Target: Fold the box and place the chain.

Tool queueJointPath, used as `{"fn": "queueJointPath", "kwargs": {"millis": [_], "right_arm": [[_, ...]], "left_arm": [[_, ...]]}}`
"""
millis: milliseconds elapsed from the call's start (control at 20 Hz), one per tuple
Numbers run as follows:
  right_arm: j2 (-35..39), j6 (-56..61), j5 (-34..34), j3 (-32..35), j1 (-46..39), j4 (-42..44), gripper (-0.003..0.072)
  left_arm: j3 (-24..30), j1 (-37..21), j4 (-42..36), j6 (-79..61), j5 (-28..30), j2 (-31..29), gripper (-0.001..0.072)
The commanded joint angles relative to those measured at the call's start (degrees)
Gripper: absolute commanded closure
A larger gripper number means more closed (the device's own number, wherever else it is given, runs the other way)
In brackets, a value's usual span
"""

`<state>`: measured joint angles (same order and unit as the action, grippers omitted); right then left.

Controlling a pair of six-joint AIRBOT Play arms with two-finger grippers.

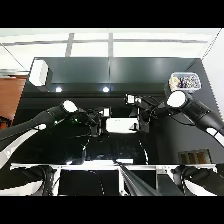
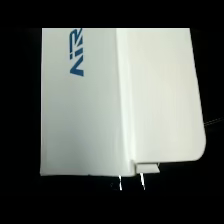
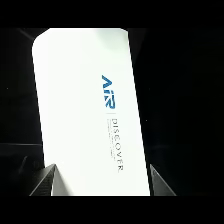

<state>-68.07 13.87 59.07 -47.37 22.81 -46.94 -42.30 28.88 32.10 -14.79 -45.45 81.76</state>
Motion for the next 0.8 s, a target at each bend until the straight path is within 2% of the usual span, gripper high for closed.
{"fn": "queueJointPath", "kwargs": {"millis": [0, 50, 100, 150, 200, 300, 350, 600, 650, 750], "right_arm": [[0.0, 0.0, -0.1, 0.0, 0.1, -0.5, -0.0016], [0.0, 0.0, -0.3, 0.0, 0.1, -0.5, -0.0016], [0.0, 0.0, -0.5, 0.0, 0.1, -0.4, 0.0061], [0.0, 0.1, -0.6, 0.0, 0.1, -0.4, 0.0218], [0.0, 0.1, -0.6, 0.0, 0.1, -0.2, 0.0288], [0.0, 0.4, -0.6, 0.0, 0.1, -0.1, 0.0309], [0.0, 0.5, -0.6, 0.0, 0.1, -0.1, 0.0453], [0.0, 0.5, -0.6, 0.3, 0.1, -0.1, 0.046], [0.0, 0.5, -0.6, 0.6, 0.1, -0.1, 0.0434], [0.0, 0.8, -0.6, 0.7, 0.1, -0.1, 0.0431]], "left_arm": [[0.0, 0.0, 0.0, 0.0, 0.0, 0.0, 0.0418], [0.0, 0.0, 0.0, 0.0, 0.0, 0.0, 0.0418], [0.0, 0.0, 0.0, 0.0, 0.0, 0.0, 0.0418], [0.0, 0.0, 0.0, 0.0, 0.0, 0.0, 0.0418], [0.0, 0.0, 0.0, 0.0, 0.0, 0.0, 0.0418], [0.0, 0.0, 0.0, 0.0, 0.0, 0.0, 0.0418], [0.0, 0.0, 0.0, 0.0, 0.0, 0.0, 0.0418], [0.0, 0.0, 0.0, 0.0, 0.0, 0.0, 0.0418], [0.0, 0.0, 0.0, 0.0, 0.0, 0.0, 0.0418], [0.0, 0.0, 0.0, 0.0, 0.0, 0.0, 0.0418]]}}
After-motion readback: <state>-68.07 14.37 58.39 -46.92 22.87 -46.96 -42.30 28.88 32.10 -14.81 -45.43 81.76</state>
